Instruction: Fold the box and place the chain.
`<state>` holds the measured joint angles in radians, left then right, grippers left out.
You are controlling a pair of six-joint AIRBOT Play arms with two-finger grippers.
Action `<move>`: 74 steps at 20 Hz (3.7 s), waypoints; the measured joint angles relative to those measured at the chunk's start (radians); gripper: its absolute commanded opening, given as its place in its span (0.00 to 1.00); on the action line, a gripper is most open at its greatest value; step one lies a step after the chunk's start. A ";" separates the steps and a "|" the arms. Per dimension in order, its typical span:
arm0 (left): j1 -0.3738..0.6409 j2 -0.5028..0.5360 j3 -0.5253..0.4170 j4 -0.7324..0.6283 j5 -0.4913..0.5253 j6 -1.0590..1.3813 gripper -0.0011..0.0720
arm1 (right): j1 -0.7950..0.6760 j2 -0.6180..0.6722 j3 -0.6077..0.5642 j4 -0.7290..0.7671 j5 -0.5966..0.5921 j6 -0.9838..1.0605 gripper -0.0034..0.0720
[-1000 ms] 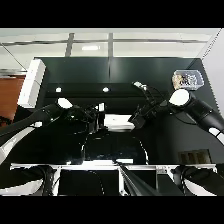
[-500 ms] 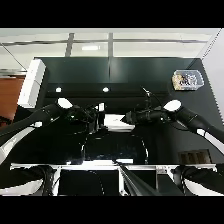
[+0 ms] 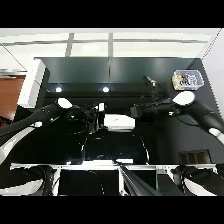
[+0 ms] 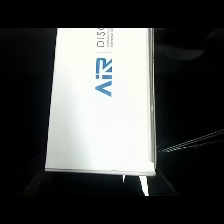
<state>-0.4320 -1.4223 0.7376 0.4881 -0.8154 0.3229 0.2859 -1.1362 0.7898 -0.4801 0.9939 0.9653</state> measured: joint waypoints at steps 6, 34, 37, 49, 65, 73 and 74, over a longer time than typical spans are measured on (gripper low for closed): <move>0.010 0.107 0.000 0.136 -0.052 -0.194 1.00 | -0.208 0.230 0.062 -0.324 0.125 0.108 0.07; -0.201 -0.079 0.260 0.166 -0.063 -0.537 0.99 | -0.303 0.285 -0.005 -0.430 0.117 0.223 0.07; -0.245 -0.088 0.260 0.244 -0.020 -0.537 0.99 | -0.303 0.285 -0.004 -0.430 0.118 0.231 0.07; -0.182 -0.005 0.251 0.567 -0.119 -0.945 0.26 | -0.303 0.285 -0.005 -0.435 0.126 0.243 0.07; 1.054 0.312 0.051 0.911 -0.381 -1.506 0.26 | -0.303 0.285 -0.005 -0.437 0.085 0.243 0.07; 1.115 0.310 0.027 0.880 -0.158 -1.327 0.35 | -0.301 0.285 -0.005 -0.437 0.066 0.241 0.07; 1.106 0.306 0.027 0.873 -0.126 -1.300 0.35 | -0.301 0.285 -0.005 -0.437 0.066 0.241 0.07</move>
<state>0.6735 -1.1168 0.7643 1.3613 -0.9413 -0.9775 -0.0154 -0.8509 0.7853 -0.9169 1.0599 1.2060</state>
